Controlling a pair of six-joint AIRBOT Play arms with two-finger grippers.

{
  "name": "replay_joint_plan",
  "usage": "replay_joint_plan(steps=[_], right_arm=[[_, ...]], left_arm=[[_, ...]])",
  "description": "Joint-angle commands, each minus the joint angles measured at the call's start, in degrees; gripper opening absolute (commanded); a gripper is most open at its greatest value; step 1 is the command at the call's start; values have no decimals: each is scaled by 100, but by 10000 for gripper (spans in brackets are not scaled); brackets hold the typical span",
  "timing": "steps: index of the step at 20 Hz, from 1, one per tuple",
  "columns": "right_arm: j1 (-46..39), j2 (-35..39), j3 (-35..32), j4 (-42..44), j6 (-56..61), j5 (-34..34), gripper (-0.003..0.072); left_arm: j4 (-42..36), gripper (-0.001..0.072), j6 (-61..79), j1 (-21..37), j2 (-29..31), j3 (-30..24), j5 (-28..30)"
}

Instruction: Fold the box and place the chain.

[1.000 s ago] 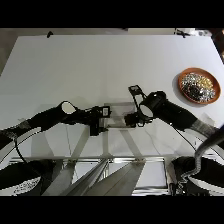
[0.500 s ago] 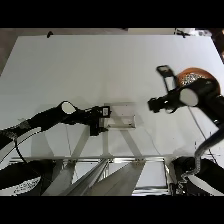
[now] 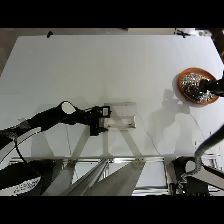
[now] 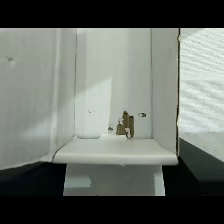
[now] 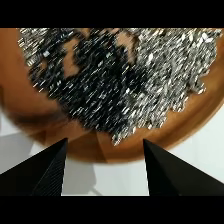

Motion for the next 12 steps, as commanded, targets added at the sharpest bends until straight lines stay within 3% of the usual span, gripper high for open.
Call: replay_joint_plan(steps=[1,10,12], right_arm=[[-225,-927,457,28,-275,-262,523],[74,-1799,612,103,-146,-317,518],[74,-1829,612,151,-151,-225,475]], left_arm=[[0,224,2,0,4,2,0],[0,224,2,0,4,2,2],[2,224,2,0,4,2,2]])
